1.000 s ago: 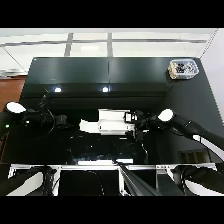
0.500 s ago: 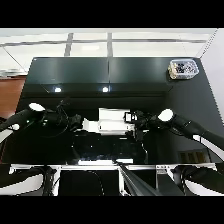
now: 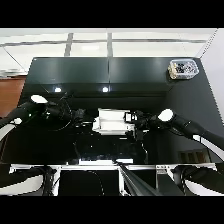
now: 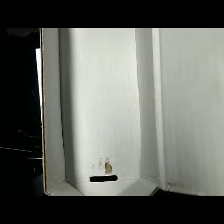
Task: Fold the box and place the chain.
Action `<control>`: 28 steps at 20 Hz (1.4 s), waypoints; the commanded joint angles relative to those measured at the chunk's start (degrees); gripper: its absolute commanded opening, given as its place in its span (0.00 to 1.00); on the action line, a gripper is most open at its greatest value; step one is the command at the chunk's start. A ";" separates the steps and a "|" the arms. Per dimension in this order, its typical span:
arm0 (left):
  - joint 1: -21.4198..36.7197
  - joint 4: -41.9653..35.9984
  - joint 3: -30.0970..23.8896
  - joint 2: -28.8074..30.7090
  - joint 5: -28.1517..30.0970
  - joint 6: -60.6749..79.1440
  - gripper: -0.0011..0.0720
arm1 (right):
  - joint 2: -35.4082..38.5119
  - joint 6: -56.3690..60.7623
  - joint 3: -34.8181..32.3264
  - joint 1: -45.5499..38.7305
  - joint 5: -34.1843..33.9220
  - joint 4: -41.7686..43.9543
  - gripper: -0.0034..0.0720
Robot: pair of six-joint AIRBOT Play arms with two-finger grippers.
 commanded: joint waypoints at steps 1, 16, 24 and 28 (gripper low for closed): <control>-4.79 1.53 2.47 -0.04 0.22 -0.26 0.76 | 0.00 0.00 0.00 0.02 0.00 0.00 0.30; -20.02 22.77 9.31 -0.04 11.13 -25.92 0.49 | 0.00 0.00 0.00 0.02 0.00 0.00 0.30; -30.18 47.67 14.23 -0.37 11.15 -47.36 0.49 | 0.00 0.00 0.00 0.02 0.00 0.00 0.30; -34.75 54.71 18.56 -2.38 6.54 -58.88 0.49 | 0.00 0.00 0.00 0.02 0.00 0.00 0.30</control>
